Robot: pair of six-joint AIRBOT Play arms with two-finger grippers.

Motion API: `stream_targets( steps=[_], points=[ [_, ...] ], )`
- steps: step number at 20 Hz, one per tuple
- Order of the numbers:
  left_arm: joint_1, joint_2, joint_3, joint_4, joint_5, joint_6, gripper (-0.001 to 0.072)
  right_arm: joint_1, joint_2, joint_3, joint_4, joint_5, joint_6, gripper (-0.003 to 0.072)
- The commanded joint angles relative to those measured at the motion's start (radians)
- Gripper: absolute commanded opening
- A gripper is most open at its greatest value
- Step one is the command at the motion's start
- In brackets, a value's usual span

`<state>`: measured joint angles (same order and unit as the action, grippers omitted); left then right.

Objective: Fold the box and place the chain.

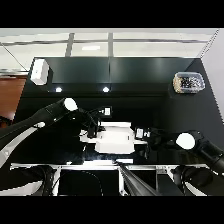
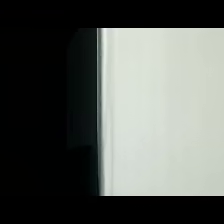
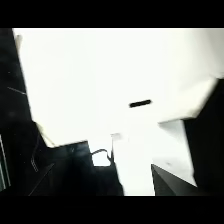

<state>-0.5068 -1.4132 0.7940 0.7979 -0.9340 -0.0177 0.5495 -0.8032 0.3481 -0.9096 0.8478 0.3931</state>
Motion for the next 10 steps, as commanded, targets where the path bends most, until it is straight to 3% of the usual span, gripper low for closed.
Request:
stream_targets(
  steps=[1,5,10],
  points=[
    [0.003,0.0,0.001,-0.003,-0.003,-0.014,0.0026,0.085,-0.053,-0.003,0.027,-0.075,-0.028,0.0684],
    [0.003,0.0,0.001,-0.003,-0.013,-0.013,0.0026,0.141,-0.065,-0.003,0.062,-0.191,-0.029,0.0684],
    [0.003,0.0,0.001,-0.003,-0.013,-0.013,0.0026,0.17,-0.077,-0.003,0.082,-0.233,-0.031,0.0684]
  ],
)
